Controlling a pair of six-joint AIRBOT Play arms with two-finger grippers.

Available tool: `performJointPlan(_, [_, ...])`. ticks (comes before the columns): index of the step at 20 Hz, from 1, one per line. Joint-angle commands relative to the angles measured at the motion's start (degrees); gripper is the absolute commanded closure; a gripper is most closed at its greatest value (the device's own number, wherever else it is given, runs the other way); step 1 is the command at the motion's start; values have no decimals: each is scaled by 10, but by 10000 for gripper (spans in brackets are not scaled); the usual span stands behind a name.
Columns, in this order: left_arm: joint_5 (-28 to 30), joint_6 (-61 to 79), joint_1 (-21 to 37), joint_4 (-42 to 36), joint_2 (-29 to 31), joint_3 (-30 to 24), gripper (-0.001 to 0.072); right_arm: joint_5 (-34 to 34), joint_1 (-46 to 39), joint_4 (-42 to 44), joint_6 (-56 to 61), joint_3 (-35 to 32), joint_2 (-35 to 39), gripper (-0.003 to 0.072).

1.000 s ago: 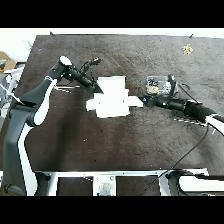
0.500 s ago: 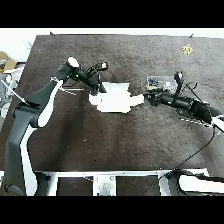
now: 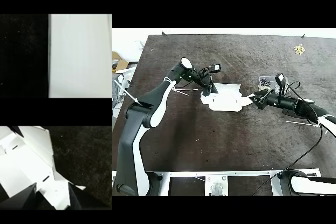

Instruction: Fold the box and place the chain.

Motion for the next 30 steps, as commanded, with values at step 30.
performJointPlan(30, [0, -12, 0, -3, 0, -8, 699, -48, 171, -385, 43, 108, -60, 6])
